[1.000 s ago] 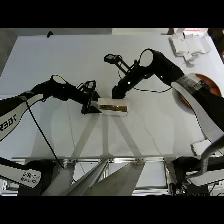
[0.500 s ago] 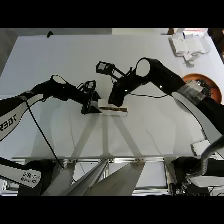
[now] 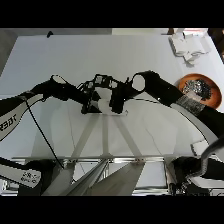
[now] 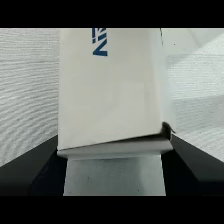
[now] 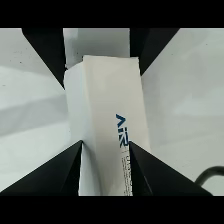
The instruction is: Fold the box and place the chain.
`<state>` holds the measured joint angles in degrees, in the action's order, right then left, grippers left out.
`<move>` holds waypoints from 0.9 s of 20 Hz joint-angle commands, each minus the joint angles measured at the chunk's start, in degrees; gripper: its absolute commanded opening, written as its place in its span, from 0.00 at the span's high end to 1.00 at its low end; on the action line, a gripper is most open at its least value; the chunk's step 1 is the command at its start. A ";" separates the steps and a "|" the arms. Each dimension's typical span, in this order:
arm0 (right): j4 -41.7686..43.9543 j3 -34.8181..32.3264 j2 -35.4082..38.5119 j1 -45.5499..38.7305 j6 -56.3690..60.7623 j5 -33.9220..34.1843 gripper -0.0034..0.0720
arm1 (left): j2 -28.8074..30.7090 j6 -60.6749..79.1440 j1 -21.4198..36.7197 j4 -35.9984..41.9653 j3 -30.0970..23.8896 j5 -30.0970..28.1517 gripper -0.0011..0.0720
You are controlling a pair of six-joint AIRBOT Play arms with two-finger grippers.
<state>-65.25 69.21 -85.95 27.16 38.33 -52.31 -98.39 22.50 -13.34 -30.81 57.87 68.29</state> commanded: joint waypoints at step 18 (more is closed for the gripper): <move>-5.03 -4.20 1.66 1.90 4.04 6.91 0.61 | 0.00 0.00 0.04 -0.04 0.00 0.07 0.52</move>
<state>-69.89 66.48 -84.38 28.80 41.82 -47.70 -98.39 22.46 -13.34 -30.83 57.87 68.38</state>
